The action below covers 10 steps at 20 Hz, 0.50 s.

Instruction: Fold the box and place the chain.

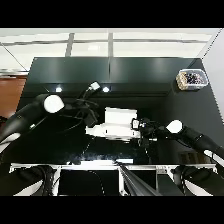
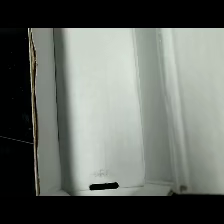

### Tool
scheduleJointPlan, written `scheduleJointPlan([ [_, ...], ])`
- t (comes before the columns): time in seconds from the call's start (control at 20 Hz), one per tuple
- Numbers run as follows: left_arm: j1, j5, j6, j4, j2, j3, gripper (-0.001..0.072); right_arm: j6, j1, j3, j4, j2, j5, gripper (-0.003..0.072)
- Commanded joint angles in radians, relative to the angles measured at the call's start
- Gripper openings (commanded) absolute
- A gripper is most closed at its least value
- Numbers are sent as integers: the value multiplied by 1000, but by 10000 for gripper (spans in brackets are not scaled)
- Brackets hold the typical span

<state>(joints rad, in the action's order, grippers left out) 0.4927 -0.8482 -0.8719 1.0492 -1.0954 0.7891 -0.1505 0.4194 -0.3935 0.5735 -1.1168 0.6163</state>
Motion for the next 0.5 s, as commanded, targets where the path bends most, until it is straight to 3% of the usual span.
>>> scheduleJointPlan([
  [0.0, -51, 75, -79, 25, 182, -149, 29, 0, 0, 0, 0, 0, 0, 96],
  [0.05, -56, 118, -58, -24, 212, -198, 30, -1, 0, 0, 0, 0, 0, 96],
  [0.15, -31, 98, 187, -79, 226, -252, 34, 0, 0, 0, 0, 0, 0, 96],
  [0.2, -6, 85, 339, -77, 219, -265, 204, 0, 0, 0, 0, 0, 0, 96],
  [0.25, 18, 86, 451, -77, 211, -274, 513, -1, 0, 0, 0, 0, 0, 96],
  [0.3, 40, 99, 520, -65, 199, -274, 717, 0, 0, 0, 0, 0, 0, 96],
  [0.45, 75, 140, 553, -67, 117, -258, 712, 0, 1, 0, 0, 0, 0, 96],
])
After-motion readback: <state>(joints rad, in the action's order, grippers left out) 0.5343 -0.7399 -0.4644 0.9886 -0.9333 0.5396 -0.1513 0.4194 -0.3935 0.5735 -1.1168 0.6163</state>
